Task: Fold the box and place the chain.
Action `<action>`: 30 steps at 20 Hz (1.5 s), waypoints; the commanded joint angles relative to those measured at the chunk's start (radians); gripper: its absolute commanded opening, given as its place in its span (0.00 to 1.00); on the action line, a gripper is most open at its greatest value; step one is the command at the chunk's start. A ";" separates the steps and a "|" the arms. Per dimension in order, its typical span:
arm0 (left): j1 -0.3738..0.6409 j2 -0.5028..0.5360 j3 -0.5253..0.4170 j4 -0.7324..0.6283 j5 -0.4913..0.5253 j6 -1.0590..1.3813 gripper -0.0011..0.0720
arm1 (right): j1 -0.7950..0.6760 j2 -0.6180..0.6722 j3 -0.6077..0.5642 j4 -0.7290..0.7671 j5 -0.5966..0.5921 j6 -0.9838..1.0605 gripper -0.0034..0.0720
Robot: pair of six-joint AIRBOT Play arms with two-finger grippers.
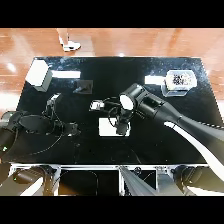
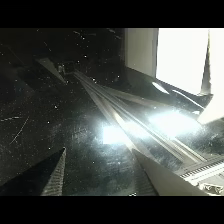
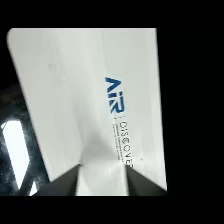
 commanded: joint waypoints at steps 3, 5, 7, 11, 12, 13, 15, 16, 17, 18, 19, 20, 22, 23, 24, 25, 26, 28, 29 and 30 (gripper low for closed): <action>0.000 0.000 0.000 0.003 0.001 0.004 0.71 | -0.002 0.048 0.048 -0.078 0.005 0.003 1.00; 0.000 0.000 0.000 0.003 0.002 0.008 0.71 | -0.013 0.032 0.040 -0.077 -0.074 -0.055 1.00; 0.000 0.000 0.000 0.004 0.002 0.014 0.71 | -0.014 0.008 0.036 -0.058 -0.117 -0.130 1.00; 0.000 0.000 0.000 0.007 0.019 0.029 0.71 | 0.008 -0.001 0.037 0.006 -0.063 -0.195 1.00; 0.000 0.000 0.000 0.007 0.025 0.030 0.71 | 0.008 0.000 0.036 0.021 -0.027 -0.179 1.00; 0.000 0.000 0.000 0.007 0.027 0.033 0.71 | 0.012 0.007 0.036 0.034 -0.024 -0.170 1.00; 0.000 0.000 0.000 0.006 0.027 0.033 0.71 | 0.030 0.035 0.036 0.032 -0.012 -0.168 1.00; 0.000 0.000 0.000 0.007 0.027 0.033 0.71 | 0.030 0.045 0.036 0.033 -0.012 -0.159 1.00; 0.000 0.000 0.000 0.007 0.027 0.033 0.71 | 0.030 0.047 0.036 0.031 -0.012 -0.155 1.00; 0.000 0.000 0.000 0.007 0.027 0.034 0.71 | 0.028 0.047 0.030 0.032 -0.016 -0.155 1.00; 0.000 0.000 0.000 0.007 0.027 0.034 0.71 | 0.028 0.048 0.012 0.031 -0.027 -0.156 1.00; 0.000 0.000 0.000 0.007 0.027 0.034 0.71 | 0.028 0.048 -0.008 0.031 -0.039 -0.157 1.00; 0.000 0.000 0.000 0.007 0.027 0.034 0.71 | 0.028 0.048 -0.036 0.005 -0.074 -0.159 1.00; 0.000 0.000 0.000 0.007 0.024 0.036 0.71 | 0.028 0.048 -0.041 -0.012 -0.080 -0.158 1.00; 0.000 0.000 0.000 0.006 0.023 0.037 0.71 | 0.028 0.048 -0.042 -0.023 -0.081 -0.158 1.00; 0.000 0.000 0.000 0.007 0.023 0.037 0.71 | 0.027 0.048 -0.042 -0.030 -0.088 -0.155 1.00; 0.000 0.000 0.000 0.006 0.023 0.037 0.71 | 0.027 0.048 -0.042 -0.035 -0.092 -0.155 1.00; 0.000 0.000 0.000 0.007 0.023 0.037 0.71 | 0.027 0.048 -0.042 -0.036 -0.090 -0.154 1.00; 0.000 0.000 0.000 0.007 0.023 0.037 0.71 | 0.028 0.048 -0.042 -0.035 -0.082 -0.155 1.00; 0.000 0.000 0.000 0.007 0.023 0.037 0.71 | 0.031 0.048 -0.042 -0.035 -0.081 -0.155 1.00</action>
